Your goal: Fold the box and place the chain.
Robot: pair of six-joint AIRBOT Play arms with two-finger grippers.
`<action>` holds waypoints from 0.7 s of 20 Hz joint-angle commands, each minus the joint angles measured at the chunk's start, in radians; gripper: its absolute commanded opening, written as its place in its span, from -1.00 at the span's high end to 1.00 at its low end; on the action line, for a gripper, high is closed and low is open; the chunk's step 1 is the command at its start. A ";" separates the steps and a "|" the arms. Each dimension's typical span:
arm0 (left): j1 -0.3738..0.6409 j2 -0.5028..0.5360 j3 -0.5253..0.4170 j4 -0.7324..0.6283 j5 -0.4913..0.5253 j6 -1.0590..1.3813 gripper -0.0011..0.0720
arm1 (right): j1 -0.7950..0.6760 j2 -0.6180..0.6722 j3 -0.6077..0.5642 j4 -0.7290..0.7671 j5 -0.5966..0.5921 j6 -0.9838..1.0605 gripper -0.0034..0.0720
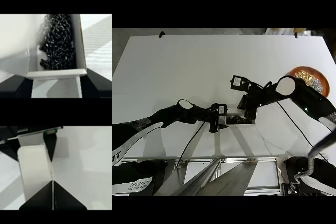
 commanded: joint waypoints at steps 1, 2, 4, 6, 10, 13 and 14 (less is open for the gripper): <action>0.000 0.001 0.000 0.000 0.000 0.000 -0.11 | 0.041 0.016 -0.008 -0.060 0.026 -0.030 0.74; -0.001 0.001 0.000 0.000 0.000 0.000 -0.11 | 0.053 0.025 -0.010 -0.060 0.024 -0.056 0.70; 0.000 0.001 0.000 0.000 0.000 0.000 -0.11 | 0.073 0.027 -0.010 -0.069 0.013 -0.087 0.53; 0.000 0.001 0.000 0.000 0.000 0.000 -0.11 | 0.086 0.027 -0.013 -0.101 -0.026 -0.101 0.34; 0.000 0.001 0.000 0.000 0.000 0.000 -0.11 | 0.104 0.027 -0.029 -0.108 -0.014 -0.101 0.27; -0.001 0.001 0.000 0.000 0.000 0.000 -0.11 | 0.119 0.027 -0.031 -0.109 0.019 -0.101 0.27; -0.001 0.001 0.000 0.000 0.000 0.000 -0.11 | 0.121 0.027 -0.031 -0.108 0.029 -0.100 0.27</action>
